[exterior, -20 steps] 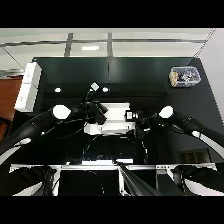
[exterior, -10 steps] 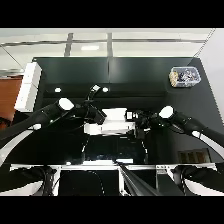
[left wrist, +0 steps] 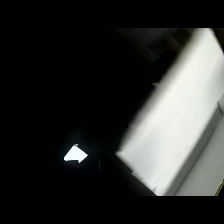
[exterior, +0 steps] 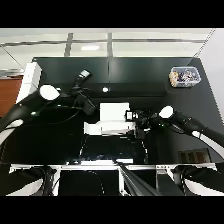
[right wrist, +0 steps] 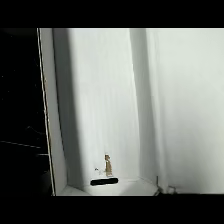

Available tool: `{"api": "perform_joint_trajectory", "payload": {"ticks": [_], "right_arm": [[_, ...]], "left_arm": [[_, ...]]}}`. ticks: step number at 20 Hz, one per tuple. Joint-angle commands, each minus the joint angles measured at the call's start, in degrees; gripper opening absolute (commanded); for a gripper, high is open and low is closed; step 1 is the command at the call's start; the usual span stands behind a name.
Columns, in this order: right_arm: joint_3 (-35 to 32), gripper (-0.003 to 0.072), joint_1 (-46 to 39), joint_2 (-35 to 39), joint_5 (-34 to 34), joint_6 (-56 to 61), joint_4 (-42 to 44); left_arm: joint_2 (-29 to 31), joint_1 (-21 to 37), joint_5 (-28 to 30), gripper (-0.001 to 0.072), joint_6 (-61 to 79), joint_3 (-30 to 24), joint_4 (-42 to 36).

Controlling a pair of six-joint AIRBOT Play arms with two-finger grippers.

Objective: Fold the box and place the chain.

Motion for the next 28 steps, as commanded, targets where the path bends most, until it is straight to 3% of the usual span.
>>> {"api": "perform_joint_trajectory", "payload": {"ticks": [1, 3, 5, 6, 7, 8, 12, 14, 18, 20, 22, 24, 26, 28], "right_arm": [[0.0, 0.0080, 0.0, 0.0, 0.0, 0.0, 0.0], [0.0, 0.0080, 0.0, 0.0, 0.0, 0.0, 0.0], [0.0, 0.0080, 0.0, 0.0, 0.0, 0.0, 0.0], [0.0, 0.0080, 0.0, 0.0, 0.0, 0.0, 0.0], [0.0, 0.0080, 0.0, 0.0, 0.0, 0.0, 0.0], [0.0, 0.0081, 0.0, 0.0, 0.0, 0.0, 0.0], [0.0, 0.0080, 0.0, 0.0, 0.0, 0.0, 0.0], [0.0, 0.0080, 0.0, 0.0, 0.0, 0.0, 0.0], [0.0, 0.0080, 0.0, 0.0, 0.0, 0.0, 0.0], [0.0, 0.0080, 0.0, 0.0, -0.1, 0.0, 0.0], [0.0, 0.0080, 0.0, 0.0, 0.0, 0.0, 0.0], [0.0, 0.0080, 0.0, 0.0, 0.0, 0.1, 0.0], [0.0, 0.0081, 0.0, 0.0, 0.0, 0.1, 0.0], [0.0, 0.0080, 0.0, 0.0, 0.0, 0.1, 0.0]], "left_arm": [[8.6, 5.0, -1.2, 0.0029, 0.3, -3.2, 0.7], [9.8, 6.6, -13.0, 0.0029, 15.8, -5.3, -7.7], [8.9, 5.6, -21.6, 0.0027, 23.3, -6.9, -5.3], [8.6, 4.7, -21.7, 0.0105, 26.4, -8.1, -2.6], [8.5, 3.8, -20.3, 0.0445, 30.4, -9.5, -1.0], [8.5, 2.7, -17.1, 0.0714, 35.3, -11.1, -0.6], [7.8, -3.4, -7.8, 0.0716, 40.8, -12.1, 4.7], [5.9, -5.0, -3.2, 0.0714, 41.2, -12.1, 3.4], [1.8, -6.1, -2.2, 0.0656, 41.2, -12.0, 0.7], [1.0, -6.3, -1.7, 0.0483, 41.2, -12.0, 1.0], [0.4, -7.1, -0.2, 0.0470, 41.2, -12.0, 0.5], [0.0, -8.3, 0.4, 0.0343, 41.2, -12.0, -1.8], [-0.9, -9.5, 0.5, 0.0330, 41.2, -11.9, -2.2], [-1.3, -10.0, 0.9, 0.0156, 41.2, -11.8, -2.3]]}}
